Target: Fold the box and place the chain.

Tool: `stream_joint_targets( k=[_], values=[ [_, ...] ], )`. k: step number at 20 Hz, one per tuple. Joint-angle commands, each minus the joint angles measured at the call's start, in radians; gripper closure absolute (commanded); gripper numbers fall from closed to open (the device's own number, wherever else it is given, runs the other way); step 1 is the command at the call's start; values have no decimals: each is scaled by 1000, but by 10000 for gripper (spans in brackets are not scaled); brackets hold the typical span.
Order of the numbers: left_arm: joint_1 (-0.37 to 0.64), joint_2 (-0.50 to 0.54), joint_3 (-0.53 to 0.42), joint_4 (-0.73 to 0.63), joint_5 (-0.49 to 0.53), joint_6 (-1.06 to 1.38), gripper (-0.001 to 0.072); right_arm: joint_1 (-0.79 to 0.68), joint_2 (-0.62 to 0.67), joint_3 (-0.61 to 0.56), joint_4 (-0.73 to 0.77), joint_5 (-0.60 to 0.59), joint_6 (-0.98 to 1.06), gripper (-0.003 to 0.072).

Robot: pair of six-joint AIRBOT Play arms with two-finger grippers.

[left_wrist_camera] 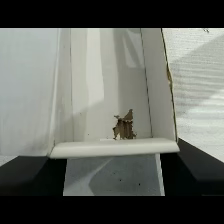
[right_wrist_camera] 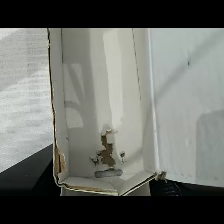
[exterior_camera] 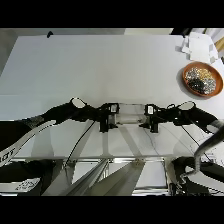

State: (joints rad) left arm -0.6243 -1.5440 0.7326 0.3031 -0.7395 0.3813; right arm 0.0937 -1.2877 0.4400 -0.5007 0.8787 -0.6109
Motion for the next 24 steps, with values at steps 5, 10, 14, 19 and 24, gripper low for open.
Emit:
stream_joint_targets(
  k=[5,10,14,19,24],
  values=[
    [-1,0,0,0,2,-3,576,1,0,0,1,0,0,269],
    [-1,0,0,0,2,-3,576,1,0,0,5,0,0,269],
    [-1,0,0,0,2,-3,576,1,0,0,9,0,0,269],
    [-1,-1,0,0,2,-3,576,1,0,0,52,4,1,269],
    [-1,0,0,0,2,-3,576,1,1,0,105,34,1,269]
  ],
)
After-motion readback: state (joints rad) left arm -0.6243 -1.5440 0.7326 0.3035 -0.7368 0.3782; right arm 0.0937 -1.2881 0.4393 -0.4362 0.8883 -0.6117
